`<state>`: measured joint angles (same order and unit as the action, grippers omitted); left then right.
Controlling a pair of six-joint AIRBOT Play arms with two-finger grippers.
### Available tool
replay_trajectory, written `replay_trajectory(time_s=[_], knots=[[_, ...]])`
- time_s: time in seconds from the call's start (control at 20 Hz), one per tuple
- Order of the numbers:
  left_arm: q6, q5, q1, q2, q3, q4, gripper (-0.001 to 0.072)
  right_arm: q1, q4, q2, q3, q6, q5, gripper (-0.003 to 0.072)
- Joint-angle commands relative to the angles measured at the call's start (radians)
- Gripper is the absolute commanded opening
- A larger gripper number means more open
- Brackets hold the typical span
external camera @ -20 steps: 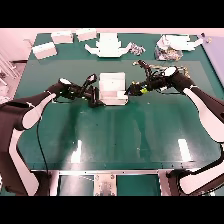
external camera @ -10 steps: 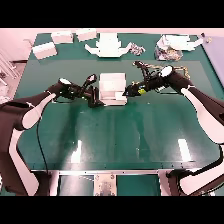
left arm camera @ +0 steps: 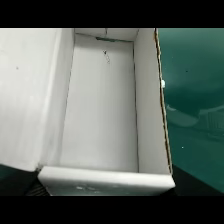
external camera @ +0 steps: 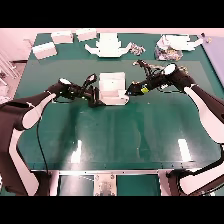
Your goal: Fold the box and place the chain.
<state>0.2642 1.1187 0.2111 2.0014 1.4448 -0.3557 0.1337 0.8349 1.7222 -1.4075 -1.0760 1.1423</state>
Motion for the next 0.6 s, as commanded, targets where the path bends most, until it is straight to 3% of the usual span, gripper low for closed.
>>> replay_trajectory(time_s=[0.0, 0.3, 0.55], knots=[[0.002, 0.002, 0.000, -0.001, 0.000, -0.002, 0.0488, -0.006, -0.014, -0.004, -0.001, -0.006, 0.015, 0.0441], [0.002, 0.009, 0.000, 0.000, 0.000, -0.002, 0.0488, -0.005, -0.030, -0.004, 0.014, -0.014, 0.064, 0.0441], [0.002, 0.009, 0.000, -0.001, 0.000, -0.002, 0.0488, -0.004, -0.031, -0.003, 0.042, -0.013, 0.011, 0.0440]])
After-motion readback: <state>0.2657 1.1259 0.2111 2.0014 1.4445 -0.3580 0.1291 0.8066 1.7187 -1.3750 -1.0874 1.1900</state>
